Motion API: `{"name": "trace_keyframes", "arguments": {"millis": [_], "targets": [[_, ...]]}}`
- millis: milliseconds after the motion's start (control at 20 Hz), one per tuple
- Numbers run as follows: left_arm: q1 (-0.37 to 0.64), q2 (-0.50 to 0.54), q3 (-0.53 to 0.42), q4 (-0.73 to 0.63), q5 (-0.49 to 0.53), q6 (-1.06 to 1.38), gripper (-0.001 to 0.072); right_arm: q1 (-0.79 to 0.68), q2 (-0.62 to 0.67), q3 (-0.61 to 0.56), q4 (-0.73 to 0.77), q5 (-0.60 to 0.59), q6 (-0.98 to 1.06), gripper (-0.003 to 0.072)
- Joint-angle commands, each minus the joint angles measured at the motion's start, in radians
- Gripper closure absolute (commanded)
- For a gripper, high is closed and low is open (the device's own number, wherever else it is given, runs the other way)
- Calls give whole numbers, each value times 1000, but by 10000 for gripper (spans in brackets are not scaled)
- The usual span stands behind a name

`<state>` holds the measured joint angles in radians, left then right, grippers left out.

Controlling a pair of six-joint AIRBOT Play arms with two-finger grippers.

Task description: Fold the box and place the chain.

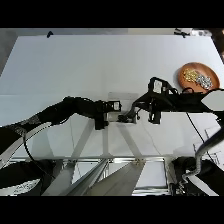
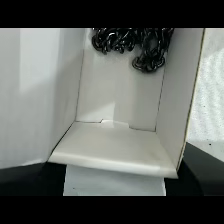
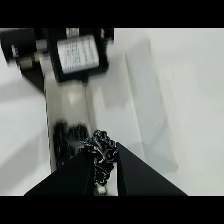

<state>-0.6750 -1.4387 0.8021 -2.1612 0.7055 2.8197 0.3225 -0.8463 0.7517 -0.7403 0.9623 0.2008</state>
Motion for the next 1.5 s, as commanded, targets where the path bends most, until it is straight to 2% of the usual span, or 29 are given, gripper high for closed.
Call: {"name": "trace_keyframes", "arguments": {"millis": [0, 200, 350, 400, 450, 500, 800, 900, 1000, 1050, 1150, 1450], "targets": [[0, 0, 0, 0, 0, 1, 314, 45, -16, 19, 98, -3, -13, 670], [0, 0, 0, 0, 0, 1, 314, 114, -179, 19, 73, -10, 40, 668], [0, 0, 0, 0, 0, 1, 314, 103, -290, 19, 1, -24, 100, 666], [0, 0, 0, 0, 0, 1, 314, 94, -310, 19, -26, -24, 124, 628], [0, 0, 0, 0, 0, 0, 314, 85, -320, 19, -50, -23, 150, 507], [0, 0, 0, 0, 0, 1, 314, 75, -320, 19, -57, -23, 169, 422], [0, 0, 0, 0, 0, 1, 314, -61, -233, 19, -66, 56, 169, 403], [0, 0, 0, 1, 0, 1, 314, -113, -203, 19, -147, 109, 174, 404], [0, 0, 0, 0, 0, 1, 314, -127, -209, 5, -318, 136, 246, 402], [0, 0, 0, 0, 0, 1, 314, -124, -215, -17, -370, 113, 264, 373], [0, 0, 0, 0, 0, 1, 314, -122, -238, -65, -361, 65, 264, 277], [0, 0, 0, 0, 0, 1, 314, -20, -327, -99, -362, -15, 231, 278]]}}
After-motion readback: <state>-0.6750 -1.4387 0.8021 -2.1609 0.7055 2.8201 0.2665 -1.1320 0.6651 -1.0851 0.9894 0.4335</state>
